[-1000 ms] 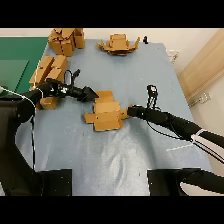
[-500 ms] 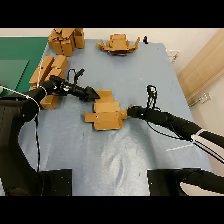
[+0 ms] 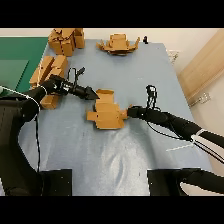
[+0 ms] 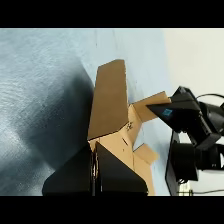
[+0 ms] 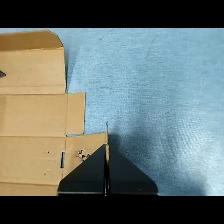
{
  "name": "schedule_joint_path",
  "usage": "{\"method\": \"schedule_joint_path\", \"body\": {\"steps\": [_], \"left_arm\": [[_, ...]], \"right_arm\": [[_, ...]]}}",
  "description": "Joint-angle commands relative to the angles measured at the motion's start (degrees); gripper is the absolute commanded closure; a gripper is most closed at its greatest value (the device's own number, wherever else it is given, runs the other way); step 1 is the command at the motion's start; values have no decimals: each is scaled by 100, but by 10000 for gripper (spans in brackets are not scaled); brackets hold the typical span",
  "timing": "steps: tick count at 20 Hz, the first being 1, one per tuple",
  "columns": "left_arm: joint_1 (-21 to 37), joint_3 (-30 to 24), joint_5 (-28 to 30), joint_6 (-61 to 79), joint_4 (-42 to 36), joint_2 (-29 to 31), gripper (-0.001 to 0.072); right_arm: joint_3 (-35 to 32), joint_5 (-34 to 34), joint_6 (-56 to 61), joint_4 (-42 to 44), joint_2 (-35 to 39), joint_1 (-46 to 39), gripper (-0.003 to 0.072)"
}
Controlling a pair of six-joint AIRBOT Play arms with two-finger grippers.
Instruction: Fold the box.
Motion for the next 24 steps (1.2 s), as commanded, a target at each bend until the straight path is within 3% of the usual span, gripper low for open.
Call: {"method": "schedule_joint_path", "body": {"steps": [1, 6, 7, 10, 11, 16, 20, 24], "left_arm": [[-2, 184, -544, 680, 0, 4, 692], [-13, 435, -629, 2420, 129, 323, 699], [-13, 435, -651, 2879, 166, 431, 700], [-15, 435, -763, 3543, 656, 651, 700], [-13, 428, -824, 3543, 817, 667, 700], [-129, 385, -651, 3825, 1069, 730, 701], [-232, -372, 184, 4026, 1145, 1213, 701], [-214, -1777, 1209, 5407, 225, 2131, 701]], "right_arm": [[9, -13, -2, -632, 94, 7, 677], [11, -616, -2, -2057, 496, 7, 673], [11, -911, 0, -2398, 597, 4, 627], [11, -1893, 0, -3156, 903, 4, 379], [13, -2175, 2, -3340, 988, 7, 357], [11, -2732, -492, -3720, 1445, 122, 358], [11, -2975, -1856, -4212, 1967, 739, 357], [9, -3296, -1991, -4389, 2253, 1235, 358]]}}
